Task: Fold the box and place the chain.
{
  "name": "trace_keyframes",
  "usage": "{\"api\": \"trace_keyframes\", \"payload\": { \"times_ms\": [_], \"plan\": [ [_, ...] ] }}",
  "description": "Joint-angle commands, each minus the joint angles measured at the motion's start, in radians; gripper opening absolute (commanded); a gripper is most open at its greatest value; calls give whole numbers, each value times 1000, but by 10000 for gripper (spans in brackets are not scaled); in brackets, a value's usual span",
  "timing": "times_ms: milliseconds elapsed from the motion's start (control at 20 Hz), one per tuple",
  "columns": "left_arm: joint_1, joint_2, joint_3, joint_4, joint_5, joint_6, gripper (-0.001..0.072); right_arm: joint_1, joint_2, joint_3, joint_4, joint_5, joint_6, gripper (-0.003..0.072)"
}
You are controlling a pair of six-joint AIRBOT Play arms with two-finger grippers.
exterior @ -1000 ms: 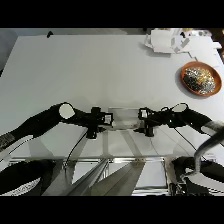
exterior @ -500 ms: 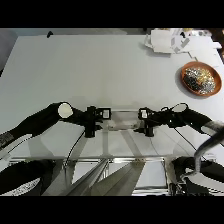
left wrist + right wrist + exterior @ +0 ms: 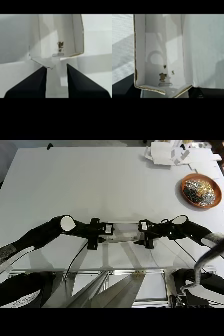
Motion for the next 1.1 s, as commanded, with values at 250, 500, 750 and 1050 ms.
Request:
{"api": "trace_keyframes", "payload": {
  "times_ms": [250,500,750,1050],
  "plan": [
    [-43,-47,0,-86,125,10,256,0,1,0,0,0,0,338],
    [-70,-47,0,-131,136,8,133,0,1,0,0,0,0,338],
    [-108,-77,0,-188,138,8,392,0,1,0,0,0,0,338],
    [-124,-71,0,-201,133,7,507,0,1,0,0,0,0,338]
  ]
}}
